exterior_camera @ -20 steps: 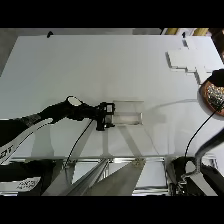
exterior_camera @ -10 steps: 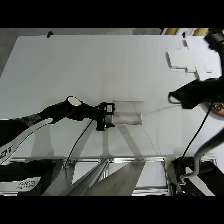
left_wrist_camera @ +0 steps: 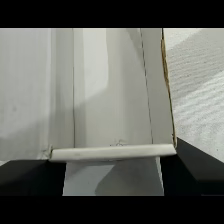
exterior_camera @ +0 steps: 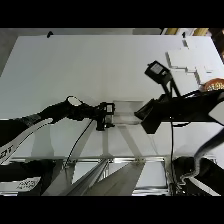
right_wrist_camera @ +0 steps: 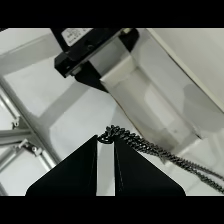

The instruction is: Fold the box and place the chain.

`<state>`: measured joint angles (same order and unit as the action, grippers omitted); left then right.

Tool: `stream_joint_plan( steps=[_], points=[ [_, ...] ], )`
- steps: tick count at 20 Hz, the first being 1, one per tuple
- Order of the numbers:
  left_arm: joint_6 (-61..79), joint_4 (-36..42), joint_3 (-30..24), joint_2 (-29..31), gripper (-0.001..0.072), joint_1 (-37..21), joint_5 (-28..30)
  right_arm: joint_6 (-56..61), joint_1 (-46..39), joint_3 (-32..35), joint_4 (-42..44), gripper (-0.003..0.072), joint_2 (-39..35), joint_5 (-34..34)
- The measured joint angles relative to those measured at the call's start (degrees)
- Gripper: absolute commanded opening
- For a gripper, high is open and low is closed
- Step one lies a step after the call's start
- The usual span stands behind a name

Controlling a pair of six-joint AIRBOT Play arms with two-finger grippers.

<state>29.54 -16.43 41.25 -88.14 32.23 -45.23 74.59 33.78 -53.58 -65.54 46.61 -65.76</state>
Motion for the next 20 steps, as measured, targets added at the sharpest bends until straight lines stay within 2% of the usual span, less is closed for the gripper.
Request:
stream_joint_plan(
  steps=[11,12,14,15,20],
  points=[
    [0.0,0.0,0.0,0.0,0.0009,0.0,0.0,-3.0,5.3,1.8,-0.4,0.0015,15.4,9.2],
    [0.0,0.0,0.0,0.0,0.0009,0.0,0.0,-3.6,5.4,1.8,-0.4,0.0035,16.7,9.9],
    [0.0,0.0,0.0,0.0,0.0009,0.0,0.0,-4.6,5.4,1.8,-0.6,0.0245,18.8,11.1],
    [0.0,0.0,0.0,0.0,0.0009,0.0,0.0,-5.0,5.4,1.8,-0.9,0.0285,19.3,11.1],
    [0.0,0.0,0.0,0.0,0.0009,0.0,0.0,-6.4,1.8,1.2,-4.2,0.0287,16.3,6.1]
  ],
)
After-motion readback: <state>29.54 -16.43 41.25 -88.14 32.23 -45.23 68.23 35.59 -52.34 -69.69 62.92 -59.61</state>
